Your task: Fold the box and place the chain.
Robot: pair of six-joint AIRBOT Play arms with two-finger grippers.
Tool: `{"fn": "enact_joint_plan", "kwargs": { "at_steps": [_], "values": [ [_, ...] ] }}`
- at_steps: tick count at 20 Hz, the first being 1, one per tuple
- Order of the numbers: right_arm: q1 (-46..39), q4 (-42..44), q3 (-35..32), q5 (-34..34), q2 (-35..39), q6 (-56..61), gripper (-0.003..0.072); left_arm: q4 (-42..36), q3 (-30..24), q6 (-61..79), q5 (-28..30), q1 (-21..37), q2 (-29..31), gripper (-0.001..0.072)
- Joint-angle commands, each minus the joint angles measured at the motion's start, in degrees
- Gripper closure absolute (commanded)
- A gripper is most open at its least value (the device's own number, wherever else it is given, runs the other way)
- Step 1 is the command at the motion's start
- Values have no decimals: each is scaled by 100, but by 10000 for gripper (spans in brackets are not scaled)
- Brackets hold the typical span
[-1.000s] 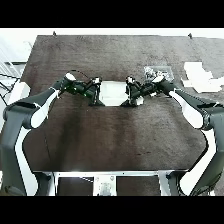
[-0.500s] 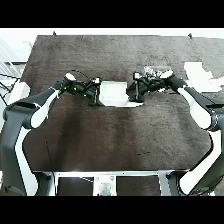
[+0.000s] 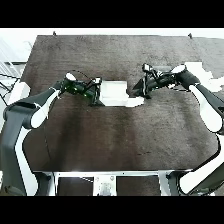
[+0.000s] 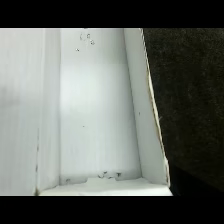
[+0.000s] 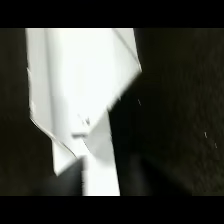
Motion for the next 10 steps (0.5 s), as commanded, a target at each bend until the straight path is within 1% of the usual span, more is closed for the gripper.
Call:
{"fn": "enact_joint_plan", "kwargs": {
  "at_steps": [1,4,5,8,10],
  "values": [
    [13,1040,-7,717,72,68,671,0,2,-2,2,7,0,82],
    [146,1550,-140,623,70,68,672,0,2,-2,2,4,0,82],
    [216,1593,-219,389,70,76,672,0,2,-2,4,4,0,82],
    [413,1593,-398,-835,70,568,672,0,2,-2,4,7,0,82],
    [494,1613,-402,-1279,35,675,671,0,2,-2,4,4,0,82]
  ]
}}
